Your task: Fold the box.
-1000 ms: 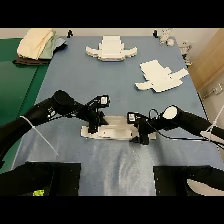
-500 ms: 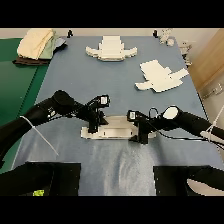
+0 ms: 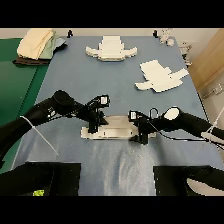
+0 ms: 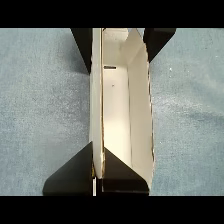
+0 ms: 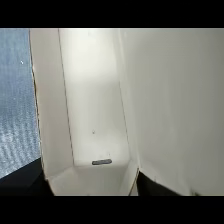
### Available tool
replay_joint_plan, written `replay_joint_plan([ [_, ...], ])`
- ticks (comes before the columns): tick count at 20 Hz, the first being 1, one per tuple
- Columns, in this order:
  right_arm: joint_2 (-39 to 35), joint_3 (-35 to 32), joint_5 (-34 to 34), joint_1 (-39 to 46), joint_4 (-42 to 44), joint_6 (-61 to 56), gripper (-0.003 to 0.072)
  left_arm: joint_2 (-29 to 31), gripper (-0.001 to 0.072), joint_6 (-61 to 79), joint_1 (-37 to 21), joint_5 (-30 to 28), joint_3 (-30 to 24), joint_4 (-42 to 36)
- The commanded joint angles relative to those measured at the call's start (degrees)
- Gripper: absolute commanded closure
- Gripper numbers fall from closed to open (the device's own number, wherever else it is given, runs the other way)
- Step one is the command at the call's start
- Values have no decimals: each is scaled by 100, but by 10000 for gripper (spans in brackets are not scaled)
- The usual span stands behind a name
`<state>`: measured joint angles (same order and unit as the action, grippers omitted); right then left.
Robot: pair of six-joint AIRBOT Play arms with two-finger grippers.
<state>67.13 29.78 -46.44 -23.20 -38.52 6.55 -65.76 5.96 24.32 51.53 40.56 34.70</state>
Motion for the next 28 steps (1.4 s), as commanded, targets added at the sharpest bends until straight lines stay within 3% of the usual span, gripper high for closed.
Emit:
replay_joint_plan([
  [1,-4,-4,-2,-2,11,164,25,0,693,4,-2,-2,-2,0],
  [5,-7,-4,-4,-2,-42,170,43,0,693,2,-2,0,-2,0],
  [7,-7,-4,-2,-22,-35,173,93,0,693,2,-2,-2,-2,0],
  [28,-7,-4,44,-46,-109,166,87,0,693,2,-2,-2,-2,0],
])
